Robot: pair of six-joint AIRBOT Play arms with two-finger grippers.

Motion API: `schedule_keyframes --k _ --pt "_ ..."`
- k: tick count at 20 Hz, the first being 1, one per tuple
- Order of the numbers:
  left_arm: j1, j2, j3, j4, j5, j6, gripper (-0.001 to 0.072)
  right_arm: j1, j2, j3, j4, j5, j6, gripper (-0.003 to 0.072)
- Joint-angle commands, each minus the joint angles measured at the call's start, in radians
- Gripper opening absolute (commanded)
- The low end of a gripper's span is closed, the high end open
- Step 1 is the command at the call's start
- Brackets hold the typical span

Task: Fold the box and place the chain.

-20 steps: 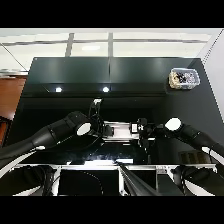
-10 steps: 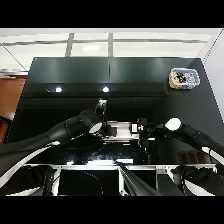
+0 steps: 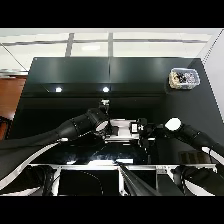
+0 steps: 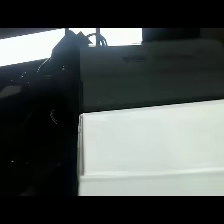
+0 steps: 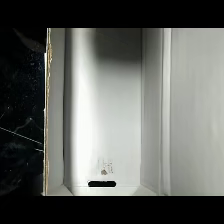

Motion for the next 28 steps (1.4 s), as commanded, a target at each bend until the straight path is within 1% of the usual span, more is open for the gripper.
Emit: schedule_keyframes --k 1,2,5,6,7,8,9,13,15,16,17,18,20,21,22,25,26,27,28 --pt "-0.003 -0.005 0.003 -0.006 -0.008 -0.005 0.0040 -0.001 0.000 0.000 0.000 0.000 0.000 0.0231" --pt "-0.005 -0.005 0.004 -0.005 -0.008 -0.005 0.0030 -0.001 0.000 0.000 0.000 0.000 0.000 0.0231" --pt "-0.006 -0.005 0.004 -0.009 -0.008 -0.005 0.0034 0.000 0.000 0.000 0.000 0.000 0.000 0.0231" --pt "-0.005 -0.005 0.004 -0.012 -0.008 -0.005 0.0073 -0.001 0.000 0.000 0.000 -0.001 0.000 0.0231" --pt "-0.005 -0.005 0.004 -0.014 -0.008 -0.005 0.0215 -0.001 0.000 0.000 0.000 -0.001 0.000 0.0231" --pt "-0.004 -0.004 0.004 -0.015 -0.010 -0.005 0.0340 -0.001 0.000 0.000 0.000 -0.001 0.000 0.0231" --pt "-0.004 -0.004 0.004 -0.015 -0.016 -0.005 0.0376 0.000 0.000 0.000 0.000 -0.001 0.000 0.0231" --pt "-0.003 -0.004 0.004 -0.008 -0.033 -0.005 0.0375 -0.001 0.000 0.000 0.000 0.000 0.000 0.0231" --pt "-0.003 -0.004 0.004 -0.002 -0.031 -0.005 0.0362 -0.001 0.000 0.000 0.000 -0.001 0.000 0.0231" --pt "-0.003 -0.004 0.004 0.001 -0.030 -0.005 0.0338 -0.001 0.000 0.000 0.000 -0.001 0.000 0.0231" --pt "-0.003 -0.004 0.004 0.005 -0.029 -0.005 0.0287 -0.001 0.000 0.000 0.000 -0.001 0.000 0.0231" --pt "-0.003 -0.004 0.004 0.008 -0.028 -0.005 0.0217 -0.001 0.000 0.000 0.000 -0.001 0.000 0.0231" --pt "-0.003 -0.004 0.004 0.009 -0.023 -0.006 0.0211 0.000 0.000 0.000 0.000 0.000 0.000 0.0231" --pt "-0.003 -0.004 0.004 0.009 -0.022 -0.005 0.0105 0.000 0.000 0.000 0.000 0.000 0.000 0.0231" --pt "-0.003 -0.004 0.004 0.009 -0.018 -0.005 0.0031 -0.001 0.000 0.000 0.000 0.000 0.000 0.0231" --pt "-0.003 -0.004 0.004 0.005 -0.013 -0.005 0.0029 -0.001 0.001 0.000 0.000 0.002 0.027 0.0239" --pt "-0.003 -0.004 0.004 0.006 -0.023 -0.005 0.0029 -0.001 0.003 0.000 0.000 0.001 0.063 0.0419" --pt "-0.003 -0.004 0.004 0.007 -0.027 -0.005 0.0029 -0.001 0.010 0.000 0.000 0.000 0.087 0.0660" --pt "-0.003 -0.004 0.004 0.008 -0.027 -0.005 0.0028 -0.001 0.024 0.000 -0.002 0.001 0.111 0.0696"
